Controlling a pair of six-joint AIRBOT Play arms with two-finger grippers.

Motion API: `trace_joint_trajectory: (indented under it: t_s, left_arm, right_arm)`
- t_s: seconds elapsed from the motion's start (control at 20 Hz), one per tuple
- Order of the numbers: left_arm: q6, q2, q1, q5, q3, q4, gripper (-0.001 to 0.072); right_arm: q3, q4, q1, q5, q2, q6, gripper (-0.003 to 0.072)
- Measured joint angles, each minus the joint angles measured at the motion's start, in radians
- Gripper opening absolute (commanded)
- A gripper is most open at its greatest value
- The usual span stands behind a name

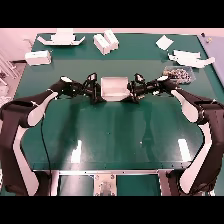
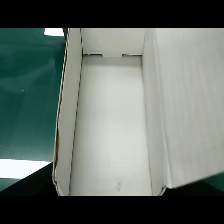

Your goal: Fold the box and place the chain.

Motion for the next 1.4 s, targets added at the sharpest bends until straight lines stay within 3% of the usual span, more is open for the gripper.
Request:
trace_joint_trajectory:
  t_s: [1.4]
  left_arm:
    - [0.003,-0.008,0.0,0.021,-0.002,-0.021,0.0632]
  right_arm:
    - [0.0,0.002,0.0,0.0,0.0,0.0,0.0527]
